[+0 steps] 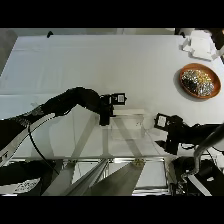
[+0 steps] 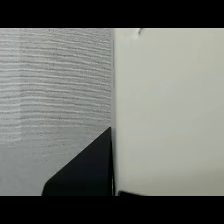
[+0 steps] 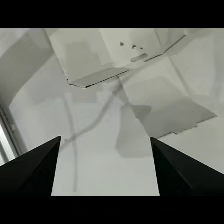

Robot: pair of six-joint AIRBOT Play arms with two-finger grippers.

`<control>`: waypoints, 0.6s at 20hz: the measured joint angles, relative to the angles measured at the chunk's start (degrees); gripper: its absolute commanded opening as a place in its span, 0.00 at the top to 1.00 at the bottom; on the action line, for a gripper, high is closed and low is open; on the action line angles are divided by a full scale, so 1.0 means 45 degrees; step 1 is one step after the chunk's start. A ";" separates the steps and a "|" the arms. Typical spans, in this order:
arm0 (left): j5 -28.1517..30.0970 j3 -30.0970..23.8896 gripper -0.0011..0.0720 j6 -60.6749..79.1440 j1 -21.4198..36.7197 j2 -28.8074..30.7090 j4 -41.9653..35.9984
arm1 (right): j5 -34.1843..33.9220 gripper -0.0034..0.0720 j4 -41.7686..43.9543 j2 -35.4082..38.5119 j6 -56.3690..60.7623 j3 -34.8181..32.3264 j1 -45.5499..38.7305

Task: Fold the box and place the chain.

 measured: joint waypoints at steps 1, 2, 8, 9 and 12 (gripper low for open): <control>0.0000 0.0000 0.97 0.0000 0.0000 0.0000 0.0000 | -0.0398 0.02 0.0063 -0.0228 -0.0622 -0.0311 0.0151; 0.0000 0.0000 0.97 0.0000 0.0000 0.0000 0.0000 | -0.0874 0.02 0.0087 -0.0452 -0.1190 -0.0573 0.0296; 0.0005 -0.0005 0.97 0.0000 0.0000 0.0000 0.0000 | -0.3400 0.02 0.0194 -0.2302 -0.3560 -0.1370 0.1049; 0.0005 0.0000 0.97 -0.0005 0.0000 0.0000 0.0000 | -0.3769 0.02 0.0228 -0.2637 -0.3735 -0.1413 0.1239; 0.0005 0.0000 0.97 -0.0010 0.0000 0.0000 0.0000 | -0.5047 0.02 0.0491 -0.3502 -0.4056 -0.1481 0.2050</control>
